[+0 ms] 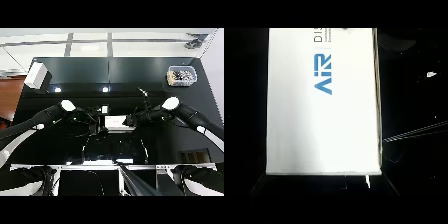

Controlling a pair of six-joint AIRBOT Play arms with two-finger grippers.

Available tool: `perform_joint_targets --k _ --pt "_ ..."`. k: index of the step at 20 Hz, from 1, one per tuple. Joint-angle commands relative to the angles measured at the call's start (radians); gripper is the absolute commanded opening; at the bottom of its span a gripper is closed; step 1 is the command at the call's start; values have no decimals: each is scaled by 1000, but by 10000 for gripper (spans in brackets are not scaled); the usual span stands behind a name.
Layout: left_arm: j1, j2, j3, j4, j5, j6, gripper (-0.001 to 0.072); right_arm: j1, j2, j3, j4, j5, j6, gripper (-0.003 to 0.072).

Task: Fold the box and place the chain.

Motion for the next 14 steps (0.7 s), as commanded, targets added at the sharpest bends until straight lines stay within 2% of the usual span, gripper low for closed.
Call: perform_joint_targets --k 1,4,5,6,7,10,11,12,14 --pt "0 0 1 0 -3 -3 356 -39 47 52 -8 135 -21 16" --pt "0 13 2 6 -18 -87 364 -162 167 113 -70 232 -20 16" --pt "0 29 2 44 -20 -93 476 -217 218 114 -108 249 -9 16" --pt "0 49 8 86 -32 -114 666 -275 264 114 -161 275 11 16" --pt "0 72 20 134 -40 -176 720 -326 301 114 -218 303 34 16" --pt "0 154 81 291 -125 -384 720 -479 379 113 -407 394 76 16" --pt "0 177 109 307 -165 -441 720 -518 388 113 -429 418 76 16" --pt "-3 189 136 294 -180 -478 719 -546 389 113 -427 434 75 16" --pt "-39 182 189 239 -155 -514 718 -558 389 95 -415 387 75 17"
